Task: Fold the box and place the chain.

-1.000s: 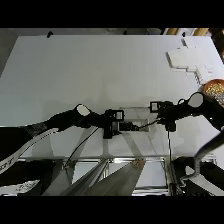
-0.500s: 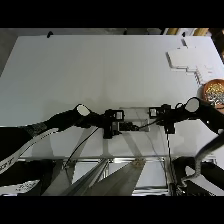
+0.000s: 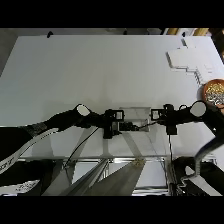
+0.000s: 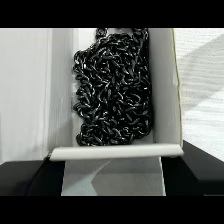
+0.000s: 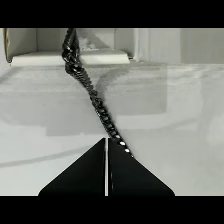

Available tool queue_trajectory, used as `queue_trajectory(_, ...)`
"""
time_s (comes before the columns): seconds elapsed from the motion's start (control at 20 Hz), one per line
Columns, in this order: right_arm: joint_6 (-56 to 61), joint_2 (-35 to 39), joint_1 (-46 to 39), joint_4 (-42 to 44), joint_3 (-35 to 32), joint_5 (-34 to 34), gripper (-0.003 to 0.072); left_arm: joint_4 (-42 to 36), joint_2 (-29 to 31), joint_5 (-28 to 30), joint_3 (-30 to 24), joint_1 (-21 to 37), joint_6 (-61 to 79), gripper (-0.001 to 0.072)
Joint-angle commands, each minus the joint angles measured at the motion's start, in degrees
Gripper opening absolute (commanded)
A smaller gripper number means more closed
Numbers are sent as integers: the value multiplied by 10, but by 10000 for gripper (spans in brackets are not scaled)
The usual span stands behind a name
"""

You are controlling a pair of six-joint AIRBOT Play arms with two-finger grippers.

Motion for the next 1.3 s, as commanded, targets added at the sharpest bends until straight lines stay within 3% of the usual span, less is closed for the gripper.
queue_trajectory(0.0, 1, 12, 0, 4, -1, 12, 16, 0, 0, 0, 0, 0, 0, 253)
queue_trajectory(0.2, 0, 9, 0, 4, -1, -31, 37, 0, 0, 0, 0, 0, 0, 253)
queue_trajectory(0.3, 0, -2, 0, 3, -2, -61, 325, 0, 0, 0, 0, 0, 0, 253)
queue_trajectory(1.25, -37, -47, 0, 4, -18, -63, 312, 0, 0, 0, 0, 0, 0, 253)
